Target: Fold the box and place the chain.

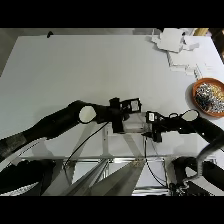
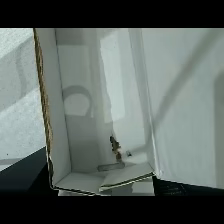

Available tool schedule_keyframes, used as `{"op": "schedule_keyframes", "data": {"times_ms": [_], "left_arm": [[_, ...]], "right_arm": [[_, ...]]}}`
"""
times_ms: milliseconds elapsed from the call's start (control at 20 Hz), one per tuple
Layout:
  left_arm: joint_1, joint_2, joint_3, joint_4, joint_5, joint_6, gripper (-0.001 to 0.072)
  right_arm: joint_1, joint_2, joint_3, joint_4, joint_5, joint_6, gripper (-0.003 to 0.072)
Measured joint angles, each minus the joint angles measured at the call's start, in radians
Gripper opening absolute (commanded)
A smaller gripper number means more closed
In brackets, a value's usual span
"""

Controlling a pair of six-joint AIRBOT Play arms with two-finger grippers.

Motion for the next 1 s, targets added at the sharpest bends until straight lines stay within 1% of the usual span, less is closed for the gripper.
{"op": "schedule_keyframes", "data": {"times_ms": [100,300,450,550,650,750,850,900,1000], "left_arm": [[0.025,-0.056,0.02,-0.023,0.024,-0.007,0.0004],[0.062,-0.172,0.05,-0.06,0.032,-0.014,0.0006],[0.077,-0.21,0.057,-0.076,0.014,-0.014,0.0008],[0.09,-0.191,0.059,-0.066,-0.01,-0.014,0.0005],[0.107,-0.14,0.06,-0.033,-0.056,-0.032,0.0005],[0.128,-0.077,0.06,0.024,-0.142,-0.08,0.0004],[0.153,-0.023,0.053,0.09,-0.254,-0.132,0.0009],[0.166,-0.002,0.044,0.114,-0.308,-0.151,0.0007],[0.189,0.024,0.017,0.147,-0.382,-0.175,0.0007]], "right_arm": [[0.0,0.0,0.0,0.0,0.001,0.0,0.0396],[0.0,0.0,0.0,0.002,0.002,0.0,0.0396],[0.0,0.0,0.0,0.002,0.0,0.0,0.0396],[0.0,0.0,0.0,0.001,0.0,0.0,0.0396],[0.0,0.0,0.0,0.0,-0.001,0.0,0.0396],[0.0,0.0,0.0,-0.001,-0.001,0.0,0.0396],[0.0,0.0,0.0,-0.001,-0.001,0.0,0.0396],[0.0,0.0,0.0,-0.001,-0.001,0.0,0.0396],[0.0,0.0,0.0,-0.001,-0.001,0.0,0.0396]]}}
